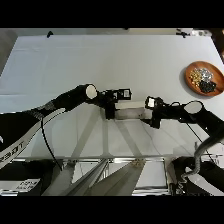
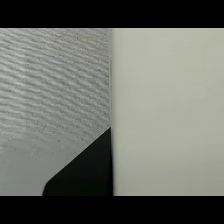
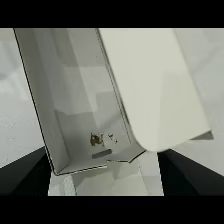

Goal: Fold the box and place the chain.

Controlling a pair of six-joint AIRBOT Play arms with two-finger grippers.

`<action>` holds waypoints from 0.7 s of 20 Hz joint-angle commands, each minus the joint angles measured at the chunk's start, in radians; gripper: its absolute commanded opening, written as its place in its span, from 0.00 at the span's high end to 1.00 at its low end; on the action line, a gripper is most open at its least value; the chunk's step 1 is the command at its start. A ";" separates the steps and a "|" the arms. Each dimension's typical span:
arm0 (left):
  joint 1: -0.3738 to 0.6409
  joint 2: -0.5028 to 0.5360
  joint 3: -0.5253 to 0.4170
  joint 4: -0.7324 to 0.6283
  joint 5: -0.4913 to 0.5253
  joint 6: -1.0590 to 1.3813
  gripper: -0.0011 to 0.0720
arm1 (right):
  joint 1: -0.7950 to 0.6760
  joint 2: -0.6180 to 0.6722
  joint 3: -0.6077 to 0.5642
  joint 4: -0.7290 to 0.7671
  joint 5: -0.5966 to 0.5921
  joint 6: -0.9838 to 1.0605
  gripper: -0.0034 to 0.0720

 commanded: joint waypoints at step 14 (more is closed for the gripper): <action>-0.001 0.000 0.001 0.000 0.000 0.000 0.97 | -0.038 -0.035 0.030 0.047 0.027 -0.143 0.03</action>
